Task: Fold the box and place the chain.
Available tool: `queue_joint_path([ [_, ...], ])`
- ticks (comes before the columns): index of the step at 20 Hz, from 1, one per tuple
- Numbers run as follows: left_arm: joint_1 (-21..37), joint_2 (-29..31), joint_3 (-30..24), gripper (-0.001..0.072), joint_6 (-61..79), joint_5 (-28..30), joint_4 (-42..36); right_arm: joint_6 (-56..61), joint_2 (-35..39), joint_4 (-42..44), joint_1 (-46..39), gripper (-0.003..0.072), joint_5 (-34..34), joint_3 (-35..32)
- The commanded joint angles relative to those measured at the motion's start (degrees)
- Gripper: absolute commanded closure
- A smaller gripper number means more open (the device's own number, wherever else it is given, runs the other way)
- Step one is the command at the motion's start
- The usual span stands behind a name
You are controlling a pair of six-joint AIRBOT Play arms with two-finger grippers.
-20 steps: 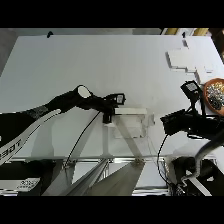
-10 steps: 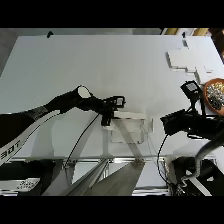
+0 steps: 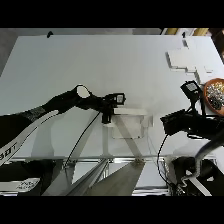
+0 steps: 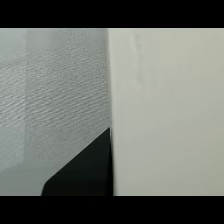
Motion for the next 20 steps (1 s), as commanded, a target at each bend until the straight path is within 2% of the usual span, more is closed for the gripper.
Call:
queue_joint_path([
  [1, 0.02, 0.02, 0.02, 0.0705, -2.82, -0.07, 1.64, 0.02, 0.04, 0.02, 0.04, 0.041, 0.02, 0.04],
  [6, -1.38, -1.16, 0.0, 0.0705, -2.69, -3.34, 2.75, 0.02, 0.04, 0.02, 0.04, 0.041, 0.0, 0.04],
  [16, -1.99, -1.25, 0.02, 0.0704, -2.95, -2.34, 5.07, 0.02, 0.02, 0.0, 0.04, 0.041, 0.22, 0.04],
  [20, -1.97, 0.42, 0.02, 0.0705, -5.95, 0.61, 5.49, 0.02, 0.04, 0.0, 0.04, 0.041, 0.24, 0.04],
])
